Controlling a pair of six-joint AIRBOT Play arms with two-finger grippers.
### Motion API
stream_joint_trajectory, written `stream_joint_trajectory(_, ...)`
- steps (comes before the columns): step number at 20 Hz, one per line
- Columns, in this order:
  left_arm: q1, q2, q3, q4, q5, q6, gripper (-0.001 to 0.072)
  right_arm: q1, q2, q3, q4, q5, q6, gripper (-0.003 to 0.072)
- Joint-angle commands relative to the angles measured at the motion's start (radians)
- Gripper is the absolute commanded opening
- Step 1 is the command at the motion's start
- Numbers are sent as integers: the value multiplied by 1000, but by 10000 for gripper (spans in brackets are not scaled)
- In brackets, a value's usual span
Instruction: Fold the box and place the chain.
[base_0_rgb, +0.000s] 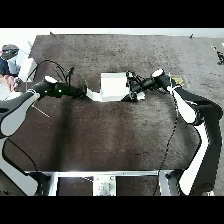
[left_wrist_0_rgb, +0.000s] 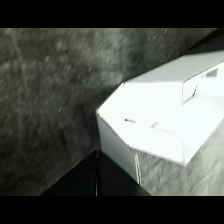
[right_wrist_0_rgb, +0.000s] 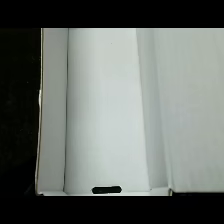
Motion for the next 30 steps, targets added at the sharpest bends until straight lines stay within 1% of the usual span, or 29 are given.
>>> stream_joint_trajectory(1, -27, -2, -2, -71, 8, 31, 13, 0, -1, 0, 0, 0, 0, 407)
stream_joint_trajectory(3, -28, -1, -2, -134, -25, 97, 15, 0, -1, 0, 0, 0, 0, 407)
stream_joint_trajectory(4, -28, -1, 2, -153, -36, 117, 66, 0, -1, 0, 0, 0, 0, 407)
stream_joint_trajectory(5, -28, -1, 8, -156, -41, 119, 321, 0, -1, 0, 0, 0, 1, 407)
stream_joint_trajectory(6, -28, -1, 8, -175, -42, 119, 487, 0, -1, 0, 0, 0, 0, 407)
stream_joint_trajectory(11, -58, -1, 10, -181, -29, 118, 486, 0, -1, 0, 0, 0, 0, 407)
stream_joint_trajectory(14, -82, 0, 51, -143, -19, 102, 486, 0, -1, 0, 0, 0, 0, 407)
stream_joint_trajectory(21, -156, 0, 183, 187, -18, -247, 485, 0, -1, 0, 0, 0, 0, 407)
stream_joint_trajectory(25, -189, 0, 233, 298, -24, -392, 485, 0, -1, 0, 0, 0, 0, 407)
stream_joint_trajectory(30, -243, 0, 287, 534, -34, -624, 484, 0, -1, 0, 0, 0, 0, 407)
